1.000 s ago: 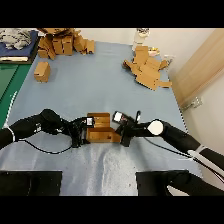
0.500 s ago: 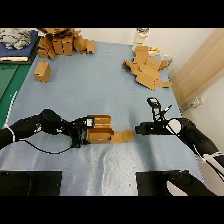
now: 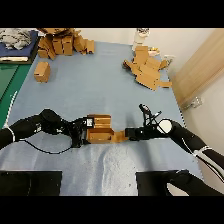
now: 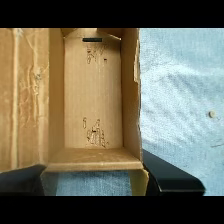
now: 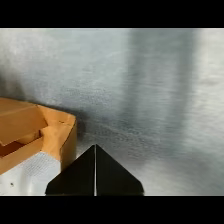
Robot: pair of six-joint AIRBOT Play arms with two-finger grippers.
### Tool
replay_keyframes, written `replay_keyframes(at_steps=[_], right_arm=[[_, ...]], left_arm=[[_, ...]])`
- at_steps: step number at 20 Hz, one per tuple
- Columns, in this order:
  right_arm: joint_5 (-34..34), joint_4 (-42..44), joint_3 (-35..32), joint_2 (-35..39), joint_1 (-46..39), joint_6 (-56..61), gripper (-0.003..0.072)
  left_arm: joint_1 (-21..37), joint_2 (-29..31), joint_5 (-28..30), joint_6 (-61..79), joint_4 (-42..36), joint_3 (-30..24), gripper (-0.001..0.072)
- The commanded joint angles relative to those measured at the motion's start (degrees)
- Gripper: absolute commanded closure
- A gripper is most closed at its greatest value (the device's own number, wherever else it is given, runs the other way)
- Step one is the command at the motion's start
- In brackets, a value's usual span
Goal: Fold the box.
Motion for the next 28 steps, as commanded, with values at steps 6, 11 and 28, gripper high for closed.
replay_keyframes(at_steps=[6, 11, 28], right_arm=[[-2.64, 5.73, 1.14, -0.96, 4.57, 0.17, 0.0681], [-2.62, 7.45, 2.82, 1.86, 4.59, 0.22, 0.068], [-3.3, 7.5, 5.62, 0.94, 11.74, -1.09, 0.0303]], left_arm=[[0.07, -0.02, 0.07, 0.02, 0.04, 0.0, 0.0202], [0.07, -0.02, 0.02, 0.0, 0.02, 0.02, 0.0202], [0.07, -0.02, 0.04, 0.02, 0.02, 0.02, 0.0202]])
